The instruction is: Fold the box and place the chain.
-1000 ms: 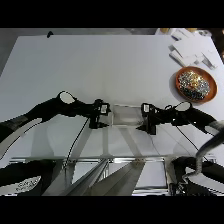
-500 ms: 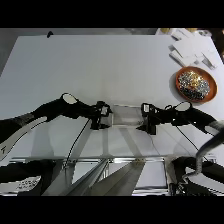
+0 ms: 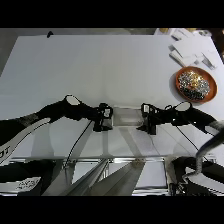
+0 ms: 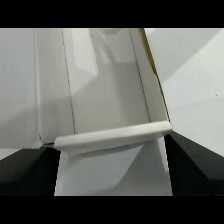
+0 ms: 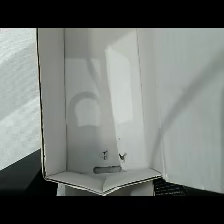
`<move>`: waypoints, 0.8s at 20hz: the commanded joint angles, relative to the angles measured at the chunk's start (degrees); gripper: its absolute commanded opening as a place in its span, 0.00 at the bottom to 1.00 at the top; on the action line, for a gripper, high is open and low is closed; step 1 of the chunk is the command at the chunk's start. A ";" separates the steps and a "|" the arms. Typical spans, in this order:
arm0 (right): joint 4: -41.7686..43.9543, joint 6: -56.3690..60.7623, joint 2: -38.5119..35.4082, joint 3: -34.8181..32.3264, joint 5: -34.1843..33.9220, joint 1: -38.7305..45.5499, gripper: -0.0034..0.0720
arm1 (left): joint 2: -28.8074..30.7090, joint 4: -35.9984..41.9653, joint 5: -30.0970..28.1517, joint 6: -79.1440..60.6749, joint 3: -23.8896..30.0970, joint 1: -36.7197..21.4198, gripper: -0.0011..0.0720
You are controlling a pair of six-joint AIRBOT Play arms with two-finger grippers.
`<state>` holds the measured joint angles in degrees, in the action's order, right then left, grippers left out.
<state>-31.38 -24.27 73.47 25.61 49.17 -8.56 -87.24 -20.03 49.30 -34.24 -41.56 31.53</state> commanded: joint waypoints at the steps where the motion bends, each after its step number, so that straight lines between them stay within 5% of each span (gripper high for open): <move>1: 0.13 0.20 -0.04 0.02 -0.11 0.00 0.38 | -0.20 2.32 -0.90 -0.28 0.02 0.70 0.98; 8: 0.13 0.20 -0.04 0.04 -0.13 0.00 0.38 | -1.18 3.74 -1.99 -0.24 0.02 0.72 0.93; 12: 0.13 0.20 -0.04 0.02 -0.13 0.00 0.38 | -1.18 3.69 -1.97 -0.26 0.02 0.72 0.14; 16: 0.13 0.20 -0.04 0.02 -0.13 0.00 0.38 | -1.16 3.67 -1.97 -0.24 0.02 0.63 0.11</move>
<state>-31.22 -24.03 73.47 25.61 48.99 -8.56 -88.38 -16.47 47.53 -34.48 -41.52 32.21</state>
